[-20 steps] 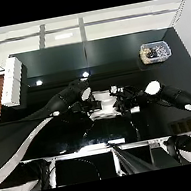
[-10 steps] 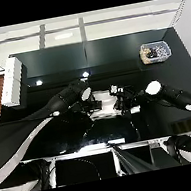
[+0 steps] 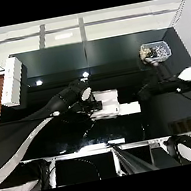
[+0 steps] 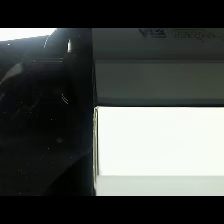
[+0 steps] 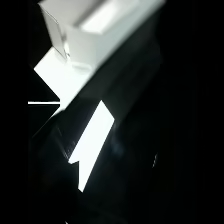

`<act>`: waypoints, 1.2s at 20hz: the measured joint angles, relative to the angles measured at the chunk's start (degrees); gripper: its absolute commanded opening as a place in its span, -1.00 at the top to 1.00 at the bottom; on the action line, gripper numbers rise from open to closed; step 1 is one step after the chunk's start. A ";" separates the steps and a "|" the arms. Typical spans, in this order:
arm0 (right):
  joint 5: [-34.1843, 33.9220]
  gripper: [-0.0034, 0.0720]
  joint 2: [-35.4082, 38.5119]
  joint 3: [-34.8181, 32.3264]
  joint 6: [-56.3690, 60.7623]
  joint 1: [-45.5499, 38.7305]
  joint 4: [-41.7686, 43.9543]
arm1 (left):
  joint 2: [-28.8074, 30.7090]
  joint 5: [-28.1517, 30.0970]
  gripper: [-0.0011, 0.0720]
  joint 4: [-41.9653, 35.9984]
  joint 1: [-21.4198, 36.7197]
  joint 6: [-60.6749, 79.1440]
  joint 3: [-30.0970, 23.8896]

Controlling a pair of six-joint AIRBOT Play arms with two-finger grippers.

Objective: Fold the box and place the chain.

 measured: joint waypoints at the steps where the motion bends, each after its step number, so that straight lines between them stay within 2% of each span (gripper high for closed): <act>1: -0.76 0.85 -0.07 -0.35 7.30 -2.56 -1.95 | 0.00 -0.02 0.88 0.00 0.00 0.00 0.00; 4: -0.24 0.86 -1.95 -0.85 26.69 -6.49 -10.05 | 0.00 -0.02 0.88 0.00 0.00 0.00 0.00; 7: 3.76 0.86 -5.84 -1.09 32.83 -5.66 -13.09 | 0.00 -0.04 0.88 0.00 0.00 0.00 0.00; 9: 6.97 0.85 -9.11 -1.16 32.57 -3.69 -13.05 | 0.00 -0.04 0.88 0.02 0.00 -0.02 0.00; 11: 8.87 0.85 -12.17 -1.16 29.22 -1.40 -9.09 | 0.00 -0.07 0.88 0.02 0.00 -0.02 0.00; 15: 8.83 0.85 -15.98 -1.20 21.66 2.93 1.42 | 0.00 -0.11 0.88 0.02 0.00 -0.04 0.00; 19: 9.25 0.85 -17.14 -0.63 15.54 5.53 7.21 | 0.00 -0.09 0.88 0.04 0.00 -0.02 0.00; 20: 10.01 0.73 -17.22 -0.17 13.64 5.81 8.50 | 0.00 -0.09 0.88 0.04 0.00 -0.09 0.00; 22: 11.72 -0.65 -17.38 1.03 10.62 6.16 11.56 | 0.00 -0.07 0.88 0.02 0.00 -0.11 0.00; 24: 12.85 -0.72 -17.44 2.10 8.72 6.47 13.62 | 0.00 -0.07 0.88 0.04 0.00 -0.11 0.00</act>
